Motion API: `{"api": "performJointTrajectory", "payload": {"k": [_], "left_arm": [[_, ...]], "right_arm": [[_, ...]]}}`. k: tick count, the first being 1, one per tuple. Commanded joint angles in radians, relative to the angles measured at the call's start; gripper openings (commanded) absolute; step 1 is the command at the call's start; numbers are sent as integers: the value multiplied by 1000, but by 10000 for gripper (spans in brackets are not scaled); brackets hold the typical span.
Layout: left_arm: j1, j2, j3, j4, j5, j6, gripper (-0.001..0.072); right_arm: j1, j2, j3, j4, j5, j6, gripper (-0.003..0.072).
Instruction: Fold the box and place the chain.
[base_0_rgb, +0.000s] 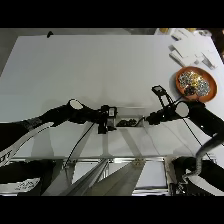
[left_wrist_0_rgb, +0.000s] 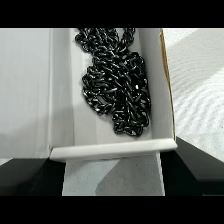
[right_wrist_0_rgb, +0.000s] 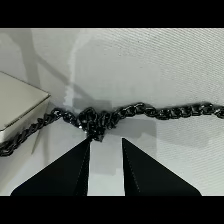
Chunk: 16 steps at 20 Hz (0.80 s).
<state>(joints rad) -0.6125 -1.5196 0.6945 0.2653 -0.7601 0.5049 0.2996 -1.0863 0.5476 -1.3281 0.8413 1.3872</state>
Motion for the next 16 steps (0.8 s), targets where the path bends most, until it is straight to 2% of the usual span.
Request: {"api": "performJointTrajectory", "payload": {"k": [1, 6, 8, 11, 13, 16], "left_arm": [[0, 0, -1, 0, 0, 0, 9], [0, 0, -1, 0, 0, 0, 9], [0, 0, -1, 0, 0, 0, 9], [0, 0, -1, 0, 0, 0, 9], [0, 0, -1, 0, 0, 0, 9], [0, 0, -1, 0, 0, 0, 9]], "right_arm": [[11, -20, 0, -11, -34, 2, 197], [11, -30, 0, 6, -58, 2, 195], [11, -30, 0, 7, -58, 2, 118], [11, -30, 0, 8, -61, 2, 46], [11, -29, 0, 8, -58, 2, 18], [11, 2, 0, 0, -28, 2, 18]]}}
